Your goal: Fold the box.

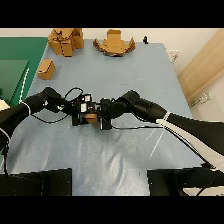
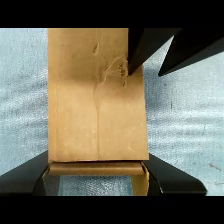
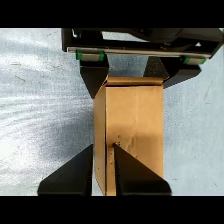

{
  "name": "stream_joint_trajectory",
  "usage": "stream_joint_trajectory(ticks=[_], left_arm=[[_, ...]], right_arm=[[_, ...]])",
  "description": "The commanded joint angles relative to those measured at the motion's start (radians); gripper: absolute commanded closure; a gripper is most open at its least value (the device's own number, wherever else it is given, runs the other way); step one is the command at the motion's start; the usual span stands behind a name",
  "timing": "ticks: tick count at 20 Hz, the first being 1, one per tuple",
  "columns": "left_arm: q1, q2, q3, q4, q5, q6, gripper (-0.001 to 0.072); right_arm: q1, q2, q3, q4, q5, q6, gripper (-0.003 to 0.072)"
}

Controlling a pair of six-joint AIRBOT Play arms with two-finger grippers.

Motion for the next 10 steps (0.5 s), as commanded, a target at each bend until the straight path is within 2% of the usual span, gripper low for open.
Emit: stream_joint_trajectory(ticks=[1, 10], left_arm=[[0.0, 0.0, 0.0, 0.0, 0.002, -0.001, 0.0355], [0.0, 0.0, 0.0, 0.0, 0.002, -0.001, 0.0354]], right_arm=[[0.001, 0.006, 0.0, 0.0, -0.006, 0.001, 0.054], [0.0, 0.02, 0.0, -0.008, 0.053, 0.001, 0.054]])
